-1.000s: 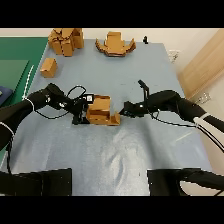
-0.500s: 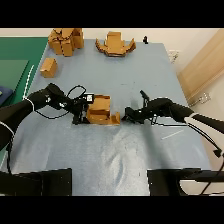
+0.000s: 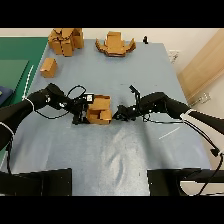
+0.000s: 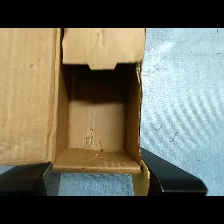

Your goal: Fold the box.

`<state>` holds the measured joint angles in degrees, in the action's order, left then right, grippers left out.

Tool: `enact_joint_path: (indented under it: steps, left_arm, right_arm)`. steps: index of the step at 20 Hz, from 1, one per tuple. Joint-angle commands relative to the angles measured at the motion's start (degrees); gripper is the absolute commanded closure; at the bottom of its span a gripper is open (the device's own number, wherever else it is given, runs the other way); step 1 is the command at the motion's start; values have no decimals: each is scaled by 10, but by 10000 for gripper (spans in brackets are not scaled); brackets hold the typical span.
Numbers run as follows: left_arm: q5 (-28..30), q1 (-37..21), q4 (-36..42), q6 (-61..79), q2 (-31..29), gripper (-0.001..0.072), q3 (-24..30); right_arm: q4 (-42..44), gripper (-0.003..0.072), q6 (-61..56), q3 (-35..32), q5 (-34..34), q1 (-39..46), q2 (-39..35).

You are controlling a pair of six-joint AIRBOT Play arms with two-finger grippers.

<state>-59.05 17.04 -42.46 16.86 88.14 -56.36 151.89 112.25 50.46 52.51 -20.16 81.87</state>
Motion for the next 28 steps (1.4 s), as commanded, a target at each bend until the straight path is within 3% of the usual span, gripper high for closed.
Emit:
enact_joint_path:
  steps: [1,10,11,13,14,16,20,23,28]
  left_arm:
    - [0,0,1,0,0,490,0]
    - [0,0,1,0,0,490,0]
    - [1,0,1,0,0,489,0]
    - [1,0,1,0,0,490,0]
    - [1,0,1,0,0,490,0]
    - [1,0,1,0,0,490,0]
    - [0,0,1,0,0,490,0]
    - [1,0,1,0,0,490,0]
    - [1,0,1,0,0,489,0]
  right_arm:
    - [34,587,31,3,17,-2,0]
    - [39,579,34,4,20,-7,2]
    - [39,536,34,8,20,-9,9]
    - [39,315,32,24,20,-14,29]
    - [38,262,26,35,20,-16,39]
    - [24,252,10,60,16,-18,55]
    - [-84,252,-106,104,-6,-43,60]
    - [-249,252,-281,144,-3,-76,60]
    - [-363,252,-421,188,1,-128,60]
